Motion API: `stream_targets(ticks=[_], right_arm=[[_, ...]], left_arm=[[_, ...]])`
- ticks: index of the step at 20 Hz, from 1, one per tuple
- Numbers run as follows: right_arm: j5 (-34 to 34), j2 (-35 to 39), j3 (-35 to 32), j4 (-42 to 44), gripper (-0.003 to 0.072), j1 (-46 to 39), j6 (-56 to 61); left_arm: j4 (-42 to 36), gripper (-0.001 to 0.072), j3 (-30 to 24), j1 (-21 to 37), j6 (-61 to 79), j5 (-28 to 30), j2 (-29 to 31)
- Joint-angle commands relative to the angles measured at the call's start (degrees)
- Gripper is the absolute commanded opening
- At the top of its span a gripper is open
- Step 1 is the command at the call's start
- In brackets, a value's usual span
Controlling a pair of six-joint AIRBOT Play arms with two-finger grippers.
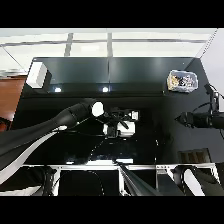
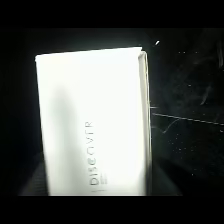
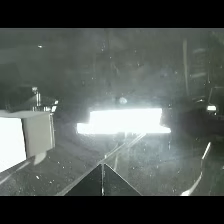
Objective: Fold the box and place the chain.
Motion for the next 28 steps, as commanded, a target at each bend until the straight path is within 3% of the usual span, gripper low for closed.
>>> stream_targets(ticks=[1,4,6,9,11,15,18,20,24,28], right_arm=[[0.00,0.04,-1.01,0.04,0.0012,0.00,0.04],[0.17,0.04,-1.01,0.07,0.0012,0.00,0.04],[0.28,0.04,-1.01,0.07,0.0012,0.00,0.04],[0.20,0.04,-1.01,0.07,0.0012,0.00,0.04],[0.17,0.04,-1.01,0.11,0.0012,0.00,0.04],[0.07,0.04,-1.01,1.51,0.0012,0.00,0.22],[-0.94,0.04,-1.01,2.62,0.0012,0.00,1.60],[-1.51,0.04,-1.01,2.62,0.0012,0.00,1.64],[-2.45,0.04,-1.01,2.64,0.0012,0.00,2.01],[-2.75,0.04,-1.01,2.64,0.0012,0.00,2.43]], left_arm=[[4.42,0.0298,1.73,-0.81,-6.43,-0.13,0.33],[13.55,0.0279,5.70,1.81,-19.39,-4.44,3.61],[19.93,0.0279,6.54,6.60,-28.06,-8.20,7.45],[26.51,0.0283,5.31,20.06,-41.16,-17.99,12.22],[29.20,0.0283,2.21,32.37,-50.21,-22.88,14.01],[26.27,0.0284,-3.19,58.16,-56.26,-18.45,14.25],[20.39,0.0284,-2.91,69.68,-53.02,-11.58,14.08],[20.41,0.0285,-1.99,72.91,-48.81,-8.39,13.14],[20.24,0.0293,2.08,73.35,-42.97,-5.97,7.91],[14.84,0.0293,6.84,73.18,-37.59,-6.82,1.03]])
